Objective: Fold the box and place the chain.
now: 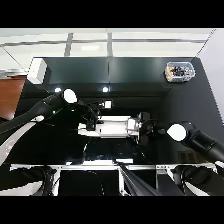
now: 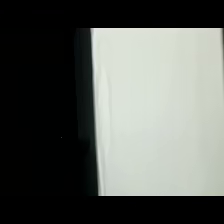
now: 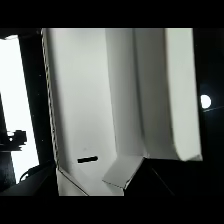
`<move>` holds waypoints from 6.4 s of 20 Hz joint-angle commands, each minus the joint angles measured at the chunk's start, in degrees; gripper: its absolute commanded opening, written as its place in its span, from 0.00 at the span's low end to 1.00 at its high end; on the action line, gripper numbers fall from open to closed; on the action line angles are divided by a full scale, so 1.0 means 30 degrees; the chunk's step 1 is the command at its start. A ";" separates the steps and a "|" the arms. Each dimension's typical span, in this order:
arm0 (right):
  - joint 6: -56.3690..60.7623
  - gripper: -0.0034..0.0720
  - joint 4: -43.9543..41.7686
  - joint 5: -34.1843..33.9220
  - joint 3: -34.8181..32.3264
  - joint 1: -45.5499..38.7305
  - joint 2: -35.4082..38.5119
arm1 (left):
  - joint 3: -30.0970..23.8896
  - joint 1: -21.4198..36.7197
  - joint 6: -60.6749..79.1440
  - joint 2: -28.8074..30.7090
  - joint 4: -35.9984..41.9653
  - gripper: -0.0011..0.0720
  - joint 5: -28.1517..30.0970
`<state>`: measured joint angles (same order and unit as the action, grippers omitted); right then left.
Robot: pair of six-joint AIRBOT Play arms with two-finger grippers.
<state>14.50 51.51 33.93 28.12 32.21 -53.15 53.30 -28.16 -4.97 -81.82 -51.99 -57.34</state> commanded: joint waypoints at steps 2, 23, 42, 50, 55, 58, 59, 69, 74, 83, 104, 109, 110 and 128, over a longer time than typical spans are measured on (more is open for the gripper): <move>-0.0073 0.92 -0.1756 0.0168 0.0168 -0.1472 -0.0328 | 0.0007 -0.0015 0.0007 -0.0015 0.0146 0.05 -0.0044; -0.9471 0.92 -0.7519 0.1894 0.0182 -0.2361 -0.5187 | 0.0007 -0.0015 0.0007 -0.0015 0.0153 0.05 -0.0080; -0.9129 0.92 -0.7351 0.1479 0.0415 -0.2361 -0.5836 | 0.0000 -0.0015 0.0015 -0.0015 0.0561 0.05 -0.0036; -0.8918 0.92 -0.7140 0.1530 0.0510 -0.2361 -0.5909 | 0.0000 -0.0015 0.0015 -0.0015 0.0561 0.05 -0.0044; -0.8910 0.92 -0.7140 0.1530 0.0510 -0.2361 -0.5916 | 0.0000 -0.0015 0.0015 -0.0015 0.0561 0.05 -0.0044; -0.8546 0.92 -0.6936 0.1559 0.0692 -0.2361 -0.6076 | 0.0000 -0.0015 0.0015 -0.0015 0.0561 0.05 -0.0044; -0.8415 0.92 -0.6936 0.1552 0.0743 -0.2361 -0.6127 | 0.0000 -0.0015 0.0015 -0.0015 0.0561 0.05 -0.0044; -0.8182 0.92 -0.5960 0.1501 0.0743 -0.1763 -0.6186 | 0.0000 -0.0015 0.0015 -0.0015 0.0554 0.05 -0.0044; -0.8131 0.70 -0.5952 0.1472 0.0743 -0.1763 -0.6186 | 0.0000 -0.0015 0.0015 -0.0015 0.0554 0.05 -0.0044; -0.8138 0.69 -0.5952 0.1464 0.0743 -0.1763 -0.6186 | 0.0692 0.0022 -0.5399 0.1530 -0.4510 0.71 -0.0736; -0.8138 0.21 -0.5945 0.1464 0.0736 -0.1763 -0.6186 | -0.2572 -0.0911 -1.5453 0.4787 0.2586 0.05 0.7125; -0.8138 0.21 -0.5945 0.1464 0.0736 -0.1763 -0.6186 | -0.2215 -0.0831 -1.7493 0.2178 -0.0466 0.05 0.5034; -0.8138 0.21 -0.5945 0.1464 0.0736 -0.1763 -0.6186 | -0.2215 -0.0852 -1.7486 0.1741 -0.0226 0.05 0.4692; -0.8145 0.21 -0.5960 0.1479 0.0736 -0.1763 -0.6186 | -0.5537 0.3133 -0.7446 1.1264 -0.2317 0.22 -0.0867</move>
<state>-10.00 33.67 38.35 30.35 26.87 -71.70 42.19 -19.53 -42.30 -53.56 -58.89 -59.18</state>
